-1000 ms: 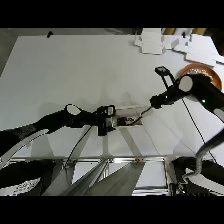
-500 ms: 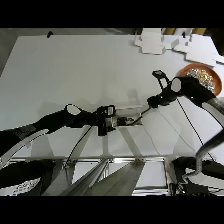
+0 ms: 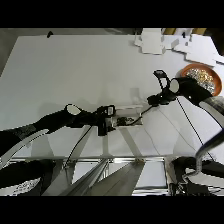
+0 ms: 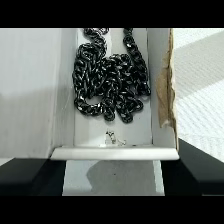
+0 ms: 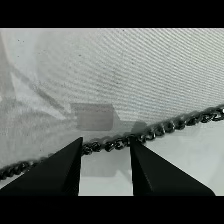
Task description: Fold the box and place the chain.
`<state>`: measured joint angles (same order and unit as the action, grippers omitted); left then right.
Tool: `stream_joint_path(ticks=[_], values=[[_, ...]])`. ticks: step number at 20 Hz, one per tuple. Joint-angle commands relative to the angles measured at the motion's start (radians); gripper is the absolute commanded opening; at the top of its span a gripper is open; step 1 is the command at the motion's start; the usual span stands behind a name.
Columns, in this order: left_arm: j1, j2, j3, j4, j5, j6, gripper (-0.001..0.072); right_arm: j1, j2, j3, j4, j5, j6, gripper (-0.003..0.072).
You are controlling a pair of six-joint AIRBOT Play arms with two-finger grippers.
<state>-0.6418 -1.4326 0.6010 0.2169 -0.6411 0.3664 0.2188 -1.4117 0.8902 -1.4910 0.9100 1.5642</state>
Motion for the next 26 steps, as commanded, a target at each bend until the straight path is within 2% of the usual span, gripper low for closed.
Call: stream_joint_path(ticks=[1, 3, 5, 6, 7, 21, 22, 24, 26], values=[[0.000, 0.000, 0.000, 0.000, 0.000, 0.000, 0.0170, 0.000, -0.013, 0.000, -0.006, 0.015, 0.010, 0.0247], [0.000, 0.000, 0.000, 0.000, 0.000, 0.000, 0.0170, 0.000, -0.014, 0.000, -0.006, 0.020, 0.010, 0.0169], [0.000, 0.000, 0.000, 0.000, 0.000, 0.000, 0.0170, 0.000, -0.014, 0.000, -0.006, 0.042, 0.005, 0.0141], [0.000, 0.000, 0.000, 0.000, 0.000, 0.000, 0.0170, 0.000, -0.014, 0.000, -0.006, 0.058, -0.008, 0.0053], [0.000, 0.000, 0.000, 0.000, 0.000, 0.000, 0.0170, 0.000, -0.014, 0.000, -0.006, 0.072, -0.029, 0.0016], [0.000, 0.000, 0.000, 0.000, 0.000, 0.000, 0.0170, 0.081, 0.080, 0.000, -0.018, 0.158, -0.049, 0.0017], [0.000, 0.000, 0.000, 0.000, 0.001, 0.000, 0.0170, 0.078, 0.080, 0.000, -0.021, 0.158, -0.042, 0.0029], [0.000, 0.000, 0.000, 0.000, 0.000, 0.000, 0.0170, 0.066, 0.080, 0.000, -0.029, 0.156, -0.004, 0.0194], [0.000, 0.000, 0.000, 0.000, 0.000, 0.000, 0.0170, 0.042, 0.079, 0.000, -0.031, 0.151, 0.014, 0.0203]])
